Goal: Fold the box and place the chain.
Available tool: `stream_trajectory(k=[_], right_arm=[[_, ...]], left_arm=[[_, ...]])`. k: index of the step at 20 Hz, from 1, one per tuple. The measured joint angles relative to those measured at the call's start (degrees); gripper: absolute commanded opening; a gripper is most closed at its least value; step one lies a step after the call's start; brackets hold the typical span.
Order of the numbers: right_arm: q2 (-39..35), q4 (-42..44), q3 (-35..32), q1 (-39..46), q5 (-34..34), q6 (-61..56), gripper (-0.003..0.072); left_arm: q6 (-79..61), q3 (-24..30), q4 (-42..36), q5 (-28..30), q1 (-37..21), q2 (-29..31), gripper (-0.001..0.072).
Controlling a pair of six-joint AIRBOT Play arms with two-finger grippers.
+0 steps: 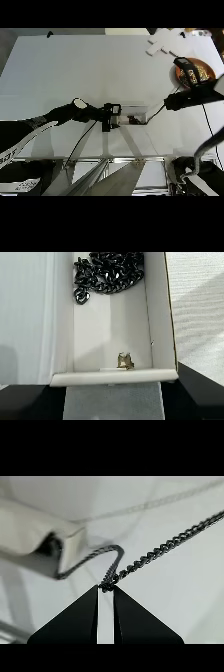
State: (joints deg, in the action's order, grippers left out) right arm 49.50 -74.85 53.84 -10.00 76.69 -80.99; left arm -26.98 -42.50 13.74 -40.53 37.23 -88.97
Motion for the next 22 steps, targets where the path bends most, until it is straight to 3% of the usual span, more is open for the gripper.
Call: stream_trajectory(k=[5,11,16,22], right_arm=[[-9.79,10.54,0.0,0.0,1.4,2.86,0.0016],[-12.17,18.43,0.0,-1.77,-3.63,4.57,0.0016],[-8.68,17.86,0.0,-9.49,-8.04,4.74,0.0016],[1.2,11.37,-0.04,-17.46,-10.1,2.73,0.0016]], left_arm=[[0.0,0.0,0.0,0.0,0.0,0.0,0.0011],[0.0,0.0,0.0,0.0,0.0,0.0,0.0011],[0.0,0.0,0.02,0.0,0.0,0.0,0.0011],[0.0,0.0,0.0,0.0,0.0,0.0,0.0011]])
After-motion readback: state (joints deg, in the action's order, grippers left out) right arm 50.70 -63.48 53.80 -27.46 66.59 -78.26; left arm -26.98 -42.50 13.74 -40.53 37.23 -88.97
